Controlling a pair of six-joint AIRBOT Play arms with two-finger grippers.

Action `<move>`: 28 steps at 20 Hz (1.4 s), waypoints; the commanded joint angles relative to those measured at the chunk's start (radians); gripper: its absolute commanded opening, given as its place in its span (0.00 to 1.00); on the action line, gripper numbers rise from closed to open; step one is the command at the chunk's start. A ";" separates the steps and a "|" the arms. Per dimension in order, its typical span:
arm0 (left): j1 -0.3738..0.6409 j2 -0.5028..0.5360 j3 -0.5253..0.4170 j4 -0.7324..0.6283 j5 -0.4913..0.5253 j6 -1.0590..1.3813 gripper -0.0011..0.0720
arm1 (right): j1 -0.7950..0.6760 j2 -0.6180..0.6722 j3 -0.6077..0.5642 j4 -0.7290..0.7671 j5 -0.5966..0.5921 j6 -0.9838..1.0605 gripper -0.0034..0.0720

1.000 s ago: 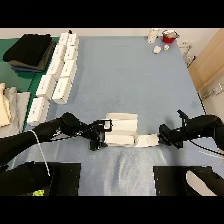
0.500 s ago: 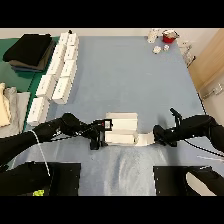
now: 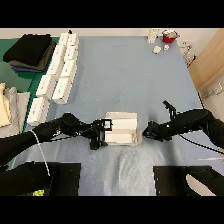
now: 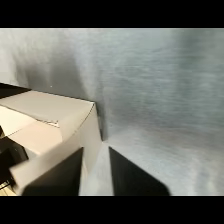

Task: Fold the box.

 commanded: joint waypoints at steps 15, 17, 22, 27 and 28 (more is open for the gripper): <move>0.001 0.000 0.000 0.000 -0.001 0.001 0.73 | 0.335 -0.085 0.138 -0.222 0.151 0.275 0.65; 0.001 0.000 0.000 0.000 -0.001 0.001 0.73 | 0.420 -0.116 0.197 -0.367 0.140 0.421 0.65; 0.001 0.000 0.000 0.000 -0.001 0.001 0.73 | 0.622 -0.253 0.375 -0.669 -0.039 0.771 0.63; 0.001 0.000 0.000 0.000 -0.001 0.001 0.73 | 0.745 -0.383 0.493 -0.761 -0.136 0.967 0.63; 0.001 0.000 0.000 0.000 -0.001 0.001 0.73 | 0.754 -0.404 0.497 -0.763 -0.154 0.978 0.63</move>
